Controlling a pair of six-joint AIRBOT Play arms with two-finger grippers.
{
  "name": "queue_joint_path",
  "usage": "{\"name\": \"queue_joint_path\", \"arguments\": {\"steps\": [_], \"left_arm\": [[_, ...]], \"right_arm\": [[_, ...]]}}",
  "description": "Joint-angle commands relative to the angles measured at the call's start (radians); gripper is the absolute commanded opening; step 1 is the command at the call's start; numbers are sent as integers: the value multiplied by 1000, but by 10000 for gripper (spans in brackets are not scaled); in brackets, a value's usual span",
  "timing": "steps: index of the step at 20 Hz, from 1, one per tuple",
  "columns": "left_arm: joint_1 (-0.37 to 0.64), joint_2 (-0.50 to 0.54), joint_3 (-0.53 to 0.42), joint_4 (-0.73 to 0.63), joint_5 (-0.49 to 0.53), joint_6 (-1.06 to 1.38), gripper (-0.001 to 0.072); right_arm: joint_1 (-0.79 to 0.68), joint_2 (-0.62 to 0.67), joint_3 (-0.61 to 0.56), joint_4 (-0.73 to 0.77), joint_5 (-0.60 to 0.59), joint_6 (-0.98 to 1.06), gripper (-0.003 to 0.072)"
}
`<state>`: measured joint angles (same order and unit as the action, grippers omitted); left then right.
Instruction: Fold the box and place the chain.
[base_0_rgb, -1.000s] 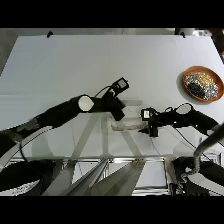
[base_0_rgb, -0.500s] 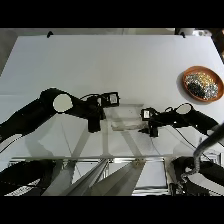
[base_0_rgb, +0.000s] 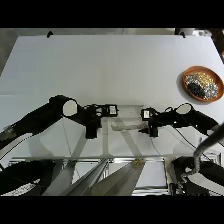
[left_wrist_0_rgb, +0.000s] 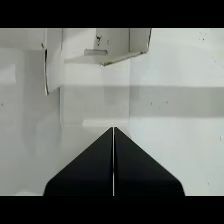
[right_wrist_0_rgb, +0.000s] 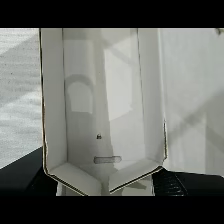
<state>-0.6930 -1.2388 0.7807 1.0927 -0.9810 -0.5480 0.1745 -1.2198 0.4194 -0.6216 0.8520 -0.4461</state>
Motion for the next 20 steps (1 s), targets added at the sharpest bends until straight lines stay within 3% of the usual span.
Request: {"name": "queue_joint_path", "arguments": {"steps": [1, 2, 4, 8, 10, 15, 20], "left_arm": [[-1, -55, -11, -77, 83, 93, 13], [-1, -69, -11, -87, 100, 137, 23], [0, -76, -11, -83, 124, 180, 133], [9, -74, -11, -34, 118, 181, 155], [9, -74, -11, -18, 138, 180, 224], [6, -74, -11, -9, 223, 129, 230], [-12, -76, -11, -47, 233, 185, 227]], "right_arm": [[0, 0, 1, 0, 0, 0, 408], [0, 0, 1, 0, 0, 0, 408], [0, 0, 1, 0, 0, 0, 408], [0, 0, 1, 0, 0, 0, 408], [0, 0, 1, 0, 0, 0, 408], [0, 0, 1, 0, 0, 0, 408], [0, 0, 1, 0, 0, 0, 408]]}}
